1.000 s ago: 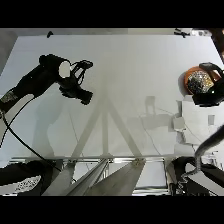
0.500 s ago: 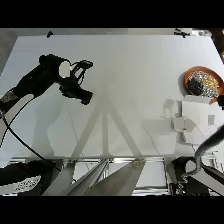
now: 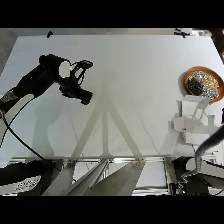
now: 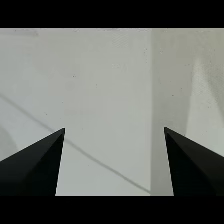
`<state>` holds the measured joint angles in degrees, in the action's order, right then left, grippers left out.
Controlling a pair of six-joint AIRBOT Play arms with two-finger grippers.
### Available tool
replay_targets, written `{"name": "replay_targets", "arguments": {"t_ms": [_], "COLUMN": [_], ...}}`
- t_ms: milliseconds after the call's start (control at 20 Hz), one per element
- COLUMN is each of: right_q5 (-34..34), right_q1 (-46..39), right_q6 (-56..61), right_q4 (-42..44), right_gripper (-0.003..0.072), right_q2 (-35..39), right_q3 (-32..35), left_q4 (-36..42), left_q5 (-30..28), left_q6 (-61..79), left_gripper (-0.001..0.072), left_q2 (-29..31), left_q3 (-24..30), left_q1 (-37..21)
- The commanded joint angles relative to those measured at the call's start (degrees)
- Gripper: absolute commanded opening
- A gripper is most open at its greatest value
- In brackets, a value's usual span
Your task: Fold the box and place the chain.
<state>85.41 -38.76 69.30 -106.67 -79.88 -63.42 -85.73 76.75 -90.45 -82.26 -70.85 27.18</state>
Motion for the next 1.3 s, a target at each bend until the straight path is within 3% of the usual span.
{"name": "replay_targets", "arguments": {"t_ms": [0,200,300,450,600,800,1100,1250], "right_q5": [-0.42,-6.34,-8.87,-4.48,-0.61,-0.79,-3.15,-5.29], "right_q1": [-0.72,-0.72,-0.72,-0.70,0.42,6.88,17.59,24.55], "right_q6": [-0.81,0.66,2.89,2.89,2.84,1.07,-3.65,-3.80], "right_q4": [-2.45,-3.30,-4.37,-4.96,-2.91,4.33,31.15,36.39], "right_gripper": [0.0587,0.0468,0.0310,0.0010,0.0011,0.0011,0.0010,0.0010], "right_q2": [-4.02,-6.01,-6.40,-7.69,-7.28,-1.66,9.40,12.39], "right_q3": [1.29,4.92,5.70,5.70,5.70,5.70,5.77,6.71], "left_q4": [0.00,0.00,0.00,0.00,0.00,0.00,0.00,0.00], "left_q5": [0.00,-0.02,-0.02,0.00,-0.02,-0.02,0.00,-0.02], "left_q6": [0.02,0.02,0.00,0.00,0.00,0.02,0.02,0.00], "left_gripper": [0.0685,0.0685,0.0685,0.0685,0.0685,0.0685,0.0685,0.0685], "left_q2": [0.00,0.00,0.00,0.00,0.00,0.00,0.00,0.00], "left_q3": [0.02,0.02,0.02,0.02,0.02,0.02,0.02,0.02], "left_q1": [-0.02,-0.02,-0.02,-0.02,-0.02,-0.02,-0.02,-0.02]}}
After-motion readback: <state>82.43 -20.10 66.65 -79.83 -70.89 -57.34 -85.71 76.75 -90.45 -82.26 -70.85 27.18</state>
